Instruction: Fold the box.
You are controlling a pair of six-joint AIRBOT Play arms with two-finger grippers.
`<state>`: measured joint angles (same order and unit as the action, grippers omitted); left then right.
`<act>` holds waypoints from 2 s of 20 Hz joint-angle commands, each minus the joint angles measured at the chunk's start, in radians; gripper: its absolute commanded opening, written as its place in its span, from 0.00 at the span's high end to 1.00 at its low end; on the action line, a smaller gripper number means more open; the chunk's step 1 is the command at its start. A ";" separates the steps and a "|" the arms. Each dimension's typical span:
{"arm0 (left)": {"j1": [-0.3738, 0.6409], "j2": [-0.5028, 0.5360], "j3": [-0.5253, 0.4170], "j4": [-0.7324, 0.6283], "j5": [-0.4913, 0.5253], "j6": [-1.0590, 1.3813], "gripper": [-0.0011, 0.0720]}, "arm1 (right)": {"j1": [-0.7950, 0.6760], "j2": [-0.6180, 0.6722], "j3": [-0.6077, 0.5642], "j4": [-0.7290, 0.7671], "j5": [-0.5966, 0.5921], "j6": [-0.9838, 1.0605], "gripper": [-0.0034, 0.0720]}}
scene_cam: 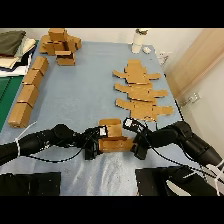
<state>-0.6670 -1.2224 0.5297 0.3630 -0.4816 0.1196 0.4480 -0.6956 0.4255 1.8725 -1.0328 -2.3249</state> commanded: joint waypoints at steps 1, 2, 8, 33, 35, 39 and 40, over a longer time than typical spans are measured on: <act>0.000 0.000 0.001 0.000 0.000 0.000 0.33 | 0.001 -0.058 -0.005 0.016 0.179 -0.228 0.40; 0.000 0.000 0.001 0.000 0.000 0.000 0.33 | 0.001 -0.076 -0.005 0.029 0.191 -0.263 0.40; 0.000 0.000 0.001 0.000 0.000 0.000 0.33 | 0.027 -0.122 -0.005 0.053 0.200 -0.329 0.40; 0.000 0.000 0.001 0.000 0.000 0.000 0.33 | 0.128 -0.121 -0.059 0.174 0.299 -0.374 0.71; 0.000 0.000 0.001 0.000 0.000 0.000 0.33 | 0.128 -0.121 -0.060 0.174 0.315 -0.374 0.49; 0.000 0.000 0.001 0.000 0.000 0.000 0.33 | 0.127 -0.122 -0.062 0.166 0.328 -0.373 0.44; 0.000 0.000 0.001 0.000 0.000 0.000 0.33 | 0.127 -0.122 -0.062 0.165 0.327 -0.373 0.44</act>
<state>-0.6670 -1.2224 0.5297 0.3626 -0.4820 0.1192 0.5755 -0.8169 0.3656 2.0388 -0.7200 -2.6972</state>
